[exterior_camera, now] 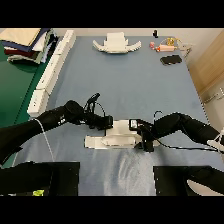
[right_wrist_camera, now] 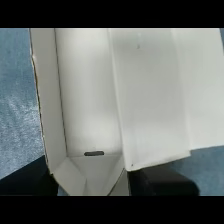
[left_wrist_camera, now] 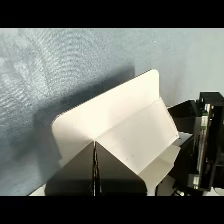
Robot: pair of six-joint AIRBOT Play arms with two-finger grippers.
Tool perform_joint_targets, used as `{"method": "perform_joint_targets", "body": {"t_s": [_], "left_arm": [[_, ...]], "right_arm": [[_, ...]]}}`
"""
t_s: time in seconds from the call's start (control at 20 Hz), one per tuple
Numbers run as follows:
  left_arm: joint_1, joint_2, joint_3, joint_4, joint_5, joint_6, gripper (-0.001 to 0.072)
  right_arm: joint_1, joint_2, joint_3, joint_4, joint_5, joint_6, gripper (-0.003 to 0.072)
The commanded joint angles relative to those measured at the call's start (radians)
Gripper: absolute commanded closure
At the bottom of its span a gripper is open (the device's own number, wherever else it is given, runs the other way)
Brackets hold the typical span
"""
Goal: Fold the box.
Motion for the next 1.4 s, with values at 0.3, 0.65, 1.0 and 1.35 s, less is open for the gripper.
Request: {"method": "perform_joint_targets", "body": {"t_s": [0.3, 0.65, 1.0, 1.35], "left_arm": [[0.0, 0.217, 0.1, 0.089, -0.034, 0.175, 0.0699], [0.0, 0.54, 0.04, 0.422, -0.276, 0.178, 0.0698], [-0.002, 0.573, -0.064, 0.497, -0.278, 0.476, 0.0026], [0.055, 0.465, -0.142, 0.278, -0.275, 0.969, 0.0025]], "right_arm": [[0.001, 0.0, 0.0, 0.001, 0.001, 0.002, 0.0176], [0.001, 0.0, 0.0, 0.0, 0.001, 0.002, 0.0176], [0.001, 0.0, 0.0, 0.0, 0.001, 0.002, 0.0176], [0.001, 0.0, 0.0, -0.001, 0.001, 0.002, 0.0176]]}}
